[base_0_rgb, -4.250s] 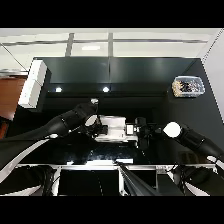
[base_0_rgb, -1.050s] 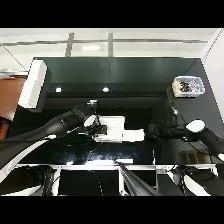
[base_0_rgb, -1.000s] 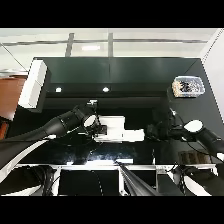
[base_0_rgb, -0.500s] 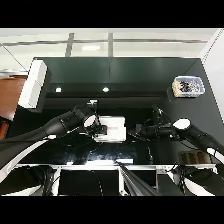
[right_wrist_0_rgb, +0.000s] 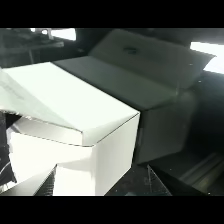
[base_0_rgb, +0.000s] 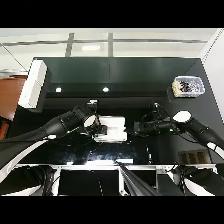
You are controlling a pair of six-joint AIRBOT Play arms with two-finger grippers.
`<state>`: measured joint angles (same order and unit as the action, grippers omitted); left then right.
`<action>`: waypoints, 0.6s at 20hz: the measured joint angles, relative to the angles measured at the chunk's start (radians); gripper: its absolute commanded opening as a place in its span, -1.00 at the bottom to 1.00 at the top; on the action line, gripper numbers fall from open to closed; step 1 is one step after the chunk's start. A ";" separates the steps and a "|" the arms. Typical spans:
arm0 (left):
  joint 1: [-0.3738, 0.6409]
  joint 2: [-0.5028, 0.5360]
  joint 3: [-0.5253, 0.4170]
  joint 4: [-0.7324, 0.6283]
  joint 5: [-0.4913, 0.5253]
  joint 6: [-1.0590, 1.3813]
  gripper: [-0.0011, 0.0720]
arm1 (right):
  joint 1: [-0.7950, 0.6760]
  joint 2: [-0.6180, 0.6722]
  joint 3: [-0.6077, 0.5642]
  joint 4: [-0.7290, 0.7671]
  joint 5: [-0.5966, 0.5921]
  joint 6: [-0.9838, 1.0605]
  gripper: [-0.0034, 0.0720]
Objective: Fold the box and place the chain.
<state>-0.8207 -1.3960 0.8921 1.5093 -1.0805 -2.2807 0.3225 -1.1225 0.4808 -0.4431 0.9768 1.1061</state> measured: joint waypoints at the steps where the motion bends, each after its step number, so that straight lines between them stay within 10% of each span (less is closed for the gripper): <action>1: 0.000 0.000 0.000 0.000 0.000 0.000 -0.88 | 0.004 0.000 0.002 -0.002 0.004 0.000 0.49; 12: 0.000 -0.004 0.000 0.001 0.000 0.000 -0.88 | 0.193 -0.001 0.111 -0.234 -0.090 0.319 0.22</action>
